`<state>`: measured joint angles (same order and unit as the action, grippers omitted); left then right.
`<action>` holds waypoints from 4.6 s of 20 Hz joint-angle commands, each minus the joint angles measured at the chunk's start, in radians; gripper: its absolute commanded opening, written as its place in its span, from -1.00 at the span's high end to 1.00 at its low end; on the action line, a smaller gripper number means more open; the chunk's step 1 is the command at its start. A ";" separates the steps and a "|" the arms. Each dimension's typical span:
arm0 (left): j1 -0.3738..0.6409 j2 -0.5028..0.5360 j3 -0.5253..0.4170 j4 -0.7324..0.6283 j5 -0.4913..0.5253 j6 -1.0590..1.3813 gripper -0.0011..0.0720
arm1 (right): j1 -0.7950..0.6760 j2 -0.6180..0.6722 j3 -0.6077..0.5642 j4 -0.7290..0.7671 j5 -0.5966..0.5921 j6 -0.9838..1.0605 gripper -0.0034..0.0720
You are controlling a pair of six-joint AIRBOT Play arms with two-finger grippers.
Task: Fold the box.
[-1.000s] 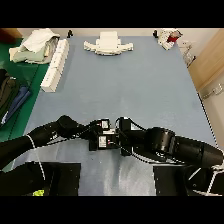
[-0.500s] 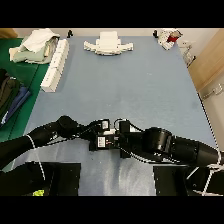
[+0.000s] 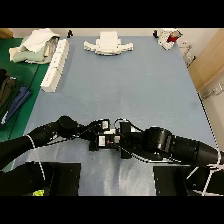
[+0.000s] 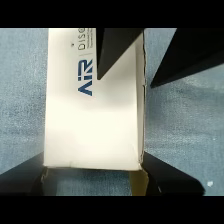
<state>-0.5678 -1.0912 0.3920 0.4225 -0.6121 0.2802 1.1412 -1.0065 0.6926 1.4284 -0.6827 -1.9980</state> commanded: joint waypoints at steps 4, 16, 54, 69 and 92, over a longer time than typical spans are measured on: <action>0.000 0.000 0.001 0.000 0.001 -0.001 -0.41 | 0.000 0.117 0.001 0.056 -0.027 0.058 -0.06; 0.000 0.000 0.001 0.000 0.001 -0.001 -0.41 | -0.051 0.349 -0.481 0.247 0.744 0.543 0.85; 0.000 0.000 0.001 0.000 0.001 -0.001 -0.41 | -0.095 0.211 -0.495 0.329 0.712 0.542 0.86; 0.000 0.000 0.001 0.000 0.001 -0.001 -0.41 | -0.307 0.317 -0.211 0.185 0.255 0.336 0.90; 0.000 0.000 0.001 -0.005 0.001 -0.001 -0.41 | -0.911 -0.276 0.322 0.766 -0.292 -0.471 0.90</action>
<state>-0.5678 -1.0912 0.3920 0.4221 -0.6113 0.2794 0.2337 -1.2758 1.0088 2.1921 -0.9676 -2.4622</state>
